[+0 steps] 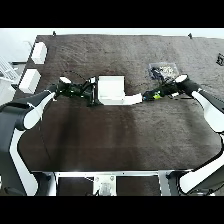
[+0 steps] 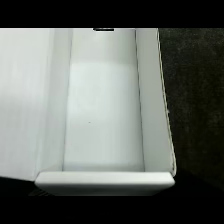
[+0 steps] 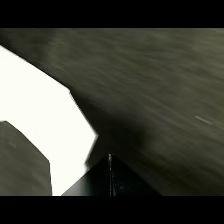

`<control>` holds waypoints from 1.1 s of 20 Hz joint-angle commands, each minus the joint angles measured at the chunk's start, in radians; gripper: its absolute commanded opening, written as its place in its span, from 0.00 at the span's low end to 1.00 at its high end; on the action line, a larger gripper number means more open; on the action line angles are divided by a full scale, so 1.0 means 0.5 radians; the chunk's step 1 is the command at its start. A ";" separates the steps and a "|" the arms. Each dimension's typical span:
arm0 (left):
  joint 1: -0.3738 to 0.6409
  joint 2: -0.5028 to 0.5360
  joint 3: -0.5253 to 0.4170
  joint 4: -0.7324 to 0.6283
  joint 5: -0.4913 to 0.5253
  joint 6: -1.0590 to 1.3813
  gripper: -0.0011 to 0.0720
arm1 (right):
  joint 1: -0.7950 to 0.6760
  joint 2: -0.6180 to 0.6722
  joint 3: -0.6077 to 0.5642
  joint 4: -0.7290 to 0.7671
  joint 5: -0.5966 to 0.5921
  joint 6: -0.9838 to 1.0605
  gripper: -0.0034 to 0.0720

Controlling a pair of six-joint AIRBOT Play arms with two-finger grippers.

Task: Fold the box and place the chain.

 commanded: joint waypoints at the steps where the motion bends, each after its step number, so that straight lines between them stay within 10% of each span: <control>1: 0.001 0.001 0.000 0.000 0.001 0.000 0.64 | 0.143 -0.039 0.014 0.224 0.050 0.019 0.06; 10: 0.001 0.001 0.000 0.000 0.001 0.000 0.64 | 0.250 -0.023 0.272 0.249 0.137 0.163 0.06; 13: 0.001 0.001 0.000 0.000 0.001 0.000 0.64 | 0.272 -0.021 0.295 0.250 0.220 0.175 0.42; 22: 0.001 0.001 0.000 0.000 0.001 0.000 0.64 | 0.307 -0.021 0.299 0.302 0.239 0.214 0.60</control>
